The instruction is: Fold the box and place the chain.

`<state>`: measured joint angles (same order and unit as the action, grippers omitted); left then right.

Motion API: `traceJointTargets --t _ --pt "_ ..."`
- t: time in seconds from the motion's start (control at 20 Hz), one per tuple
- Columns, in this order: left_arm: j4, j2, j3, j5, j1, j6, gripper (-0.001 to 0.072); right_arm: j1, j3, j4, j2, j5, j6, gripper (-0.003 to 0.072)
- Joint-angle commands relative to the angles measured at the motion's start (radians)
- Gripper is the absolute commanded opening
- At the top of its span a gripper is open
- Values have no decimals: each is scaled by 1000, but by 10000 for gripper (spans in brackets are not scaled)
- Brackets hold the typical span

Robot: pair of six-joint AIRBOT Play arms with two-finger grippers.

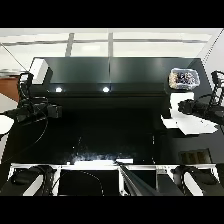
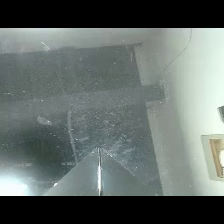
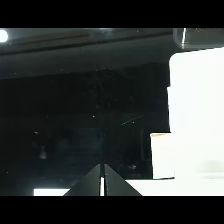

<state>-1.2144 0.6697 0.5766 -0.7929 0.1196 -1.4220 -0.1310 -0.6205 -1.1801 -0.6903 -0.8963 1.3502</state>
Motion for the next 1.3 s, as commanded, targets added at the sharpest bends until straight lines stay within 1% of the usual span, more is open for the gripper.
traceJointTargets --t 0.0,0.6,0.85,1.0,1.05,1.1,1.15,1.2,1.25 --pt "0 0 0 0 0 0 27 0 0 0 1 0 0 38" --pt "0 0 0 0 0 0 27 0 0 0 1 0 0 38" --pt "3 2 0 55 0 0 27 0 0 0 1 0 0 38" --pt "6 5 -1 62 0 0 31 0 0 4 1 3 1 38" --pt "13 9 -1 62 0 0 221 0 0 0 1 6 1 54" --pt "13 12 -1 62 0 0 716 0 0 -1 0 12 2 445" --pt "14 16 0 61 0 -3 708 0 0 -4 0 14 2 710" --pt "14 17 0 50 0 -3 708 -1 0 -10 0 7 3 713" --pt "15 16 0 42 0 -3 707 -1 0 -50 0 7 9 711"
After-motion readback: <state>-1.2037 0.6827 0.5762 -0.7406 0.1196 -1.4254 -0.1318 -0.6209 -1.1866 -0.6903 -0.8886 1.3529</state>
